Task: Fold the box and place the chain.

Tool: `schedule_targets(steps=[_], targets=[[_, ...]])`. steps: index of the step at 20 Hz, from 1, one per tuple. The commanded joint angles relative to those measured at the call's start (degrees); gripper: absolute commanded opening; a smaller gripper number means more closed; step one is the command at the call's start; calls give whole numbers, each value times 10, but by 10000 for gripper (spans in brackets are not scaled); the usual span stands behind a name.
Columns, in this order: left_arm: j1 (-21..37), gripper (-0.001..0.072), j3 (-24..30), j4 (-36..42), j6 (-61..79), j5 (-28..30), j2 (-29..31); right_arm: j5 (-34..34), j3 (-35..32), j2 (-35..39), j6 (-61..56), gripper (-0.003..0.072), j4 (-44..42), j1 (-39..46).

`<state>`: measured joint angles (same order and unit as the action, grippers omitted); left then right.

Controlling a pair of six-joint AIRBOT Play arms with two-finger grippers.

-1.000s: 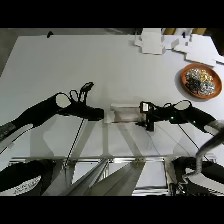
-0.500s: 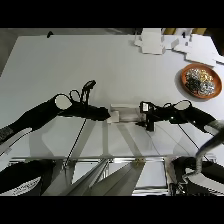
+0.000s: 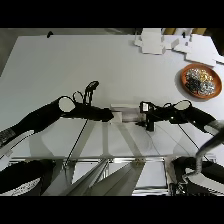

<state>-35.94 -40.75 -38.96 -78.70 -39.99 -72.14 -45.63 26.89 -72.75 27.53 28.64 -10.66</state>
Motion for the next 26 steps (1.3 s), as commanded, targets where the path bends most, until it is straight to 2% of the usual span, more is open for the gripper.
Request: schedule_targets(steps=[1, 5, 11, 16, 20, 26], targets=[[-17, 290, -14, -60, -74, 14, -9, 0, 0, 0, 0, 341, 0, 0], [-47, 290, -66, -132, -170, -8, -43, 0, 0, 0, 0, 341, 0, 0], [-66, 289, -113, -328, -382, -102, -56, 0, 0, 0, 0, 341, 0, 0], [-90, 289, -166, -348, -448, -130, -80, 0, 0, 0, 0, 341, 0, 0], [-110, 288, -224, -396, -546, -216, -130, 0, 0, 0, 0, 341, 0, 0], [-142, 264, -278, -420, -567, -218, -194, 0, 0, 0, 0, 341, 0, 0]])
